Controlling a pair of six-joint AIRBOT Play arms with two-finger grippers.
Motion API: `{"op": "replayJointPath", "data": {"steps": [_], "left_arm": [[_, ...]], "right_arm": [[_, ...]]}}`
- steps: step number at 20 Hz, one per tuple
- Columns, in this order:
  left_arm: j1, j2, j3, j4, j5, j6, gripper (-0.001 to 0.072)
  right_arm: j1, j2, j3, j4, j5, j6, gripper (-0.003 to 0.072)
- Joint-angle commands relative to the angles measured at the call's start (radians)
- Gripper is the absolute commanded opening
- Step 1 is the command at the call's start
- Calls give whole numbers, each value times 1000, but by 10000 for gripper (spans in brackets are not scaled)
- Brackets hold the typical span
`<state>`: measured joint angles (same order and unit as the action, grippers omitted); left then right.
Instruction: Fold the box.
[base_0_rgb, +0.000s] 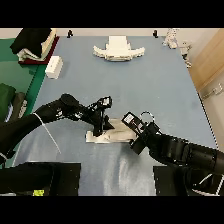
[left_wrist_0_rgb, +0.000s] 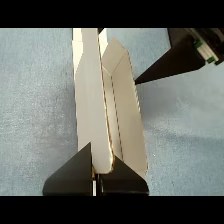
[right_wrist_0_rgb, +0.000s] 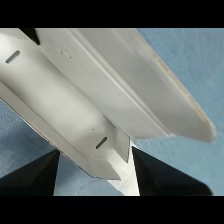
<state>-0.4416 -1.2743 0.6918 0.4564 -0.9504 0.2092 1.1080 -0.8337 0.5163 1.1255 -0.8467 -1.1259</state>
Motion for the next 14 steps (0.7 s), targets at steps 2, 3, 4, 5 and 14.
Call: {"op": "replayJointPath", "data": {"steps": [2,3,4,5,14], "left_arm": [[0,0,0,0,0,0,13],[-1,0,0,0,0,0,13],[-1,0,0,0,0,0,13],[0,0,0,0,0,0,13],[0,0,0,0,0,0,13]], "right_arm": [[-82,8,2,90,7,-240,720],[-129,8,2,153,23,-355,720],[-177,8,2,227,46,-486,720],[-241,8,2,319,68,-651,720],[-739,-66,2,1122,-59,-1881,720]]}}
